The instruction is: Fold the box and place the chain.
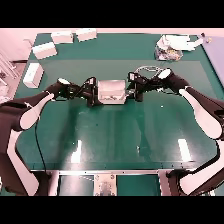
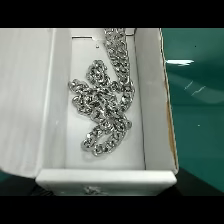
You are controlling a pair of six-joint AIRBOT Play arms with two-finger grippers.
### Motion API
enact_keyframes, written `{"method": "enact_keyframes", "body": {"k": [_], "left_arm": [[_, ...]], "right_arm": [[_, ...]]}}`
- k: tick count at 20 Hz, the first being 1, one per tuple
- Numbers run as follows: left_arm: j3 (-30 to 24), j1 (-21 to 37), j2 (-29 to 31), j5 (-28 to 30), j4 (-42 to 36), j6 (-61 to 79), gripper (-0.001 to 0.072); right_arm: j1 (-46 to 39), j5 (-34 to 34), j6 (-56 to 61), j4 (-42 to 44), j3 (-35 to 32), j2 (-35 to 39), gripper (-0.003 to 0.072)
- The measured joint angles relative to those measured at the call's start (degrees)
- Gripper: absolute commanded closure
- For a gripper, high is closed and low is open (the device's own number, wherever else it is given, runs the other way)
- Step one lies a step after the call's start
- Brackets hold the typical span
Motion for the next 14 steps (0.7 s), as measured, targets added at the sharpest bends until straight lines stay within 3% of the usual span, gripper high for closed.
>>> {"method": "enact_keyframes", "body": {"k": [9,14], "left_arm": [[0.0,0.0,0.0,0.0,0.0,0.0,0.0460],[0.0,0.0,0.0,0.0,0.0,0.0,0.0460]], "right_arm": [[0.1,2.7,-1.2,-1.0,0.0,-1.0,0.0134],[0.2,2.9,-1.3,-1.3,0.0,-2.5,0.0335]]}}
